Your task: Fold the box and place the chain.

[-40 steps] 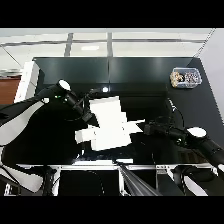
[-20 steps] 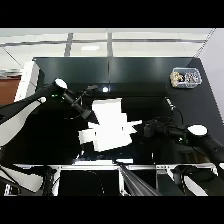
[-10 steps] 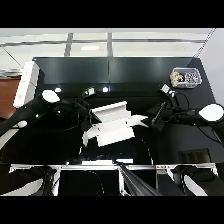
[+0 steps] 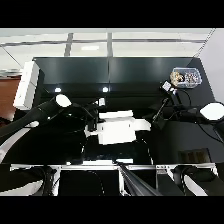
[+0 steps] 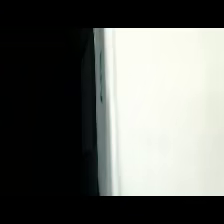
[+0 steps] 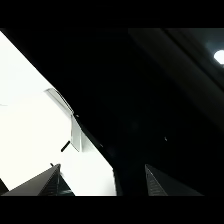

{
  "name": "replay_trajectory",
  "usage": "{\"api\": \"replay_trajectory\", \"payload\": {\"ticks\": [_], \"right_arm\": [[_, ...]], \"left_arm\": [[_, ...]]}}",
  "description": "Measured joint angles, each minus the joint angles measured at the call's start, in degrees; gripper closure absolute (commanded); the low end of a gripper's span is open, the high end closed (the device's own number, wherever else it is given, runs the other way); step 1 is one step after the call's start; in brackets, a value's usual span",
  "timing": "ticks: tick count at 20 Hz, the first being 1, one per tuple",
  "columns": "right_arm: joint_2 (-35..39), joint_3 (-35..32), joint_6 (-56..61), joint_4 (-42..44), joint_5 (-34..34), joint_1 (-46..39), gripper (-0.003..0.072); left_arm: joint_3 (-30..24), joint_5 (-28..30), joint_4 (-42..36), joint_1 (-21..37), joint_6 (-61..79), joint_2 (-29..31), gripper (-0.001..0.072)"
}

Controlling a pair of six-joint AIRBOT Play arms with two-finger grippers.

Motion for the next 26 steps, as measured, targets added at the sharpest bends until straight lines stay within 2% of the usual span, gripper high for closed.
{"api": "replay_trajectory", "payload": {"ticks": [6, 8, 12, 20, 26], "right_arm": [[-0.1, -5.6, -9.7, -0.1, -1.4, 1.4, 0.0094], [-0.1, -7.7, -12.5, -0.1, -3.1, 3.0, -0.0030], [-1.1, -10.1, -16.3, -0.1, -6.4, 5.8, -0.0030], [-6.8, -11.0, -27.6, -2.6, -5.8, 11.3, -0.0024], [-8.2, -10.6, -30.2, 3.5, -13.9, 16.2, -0.0024]], "left_arm": [[2.0, 1.5, 0.5, -1.2, 1.5, -4.3, 0.0683], [2.2, 1.5, 0.3, -1.4, 1.7, -5.0, 0.0683], [2.3, 1.6, 0.3, -1.4, 1.8, -5.6, 0.0683], [2.3, 1.2, 0.6, -1.4, 1.9, -5.8, 0.0682], [2.4, 0.6, 0.7, -1.4, 1.9, -5.8, 0.0683]]}}
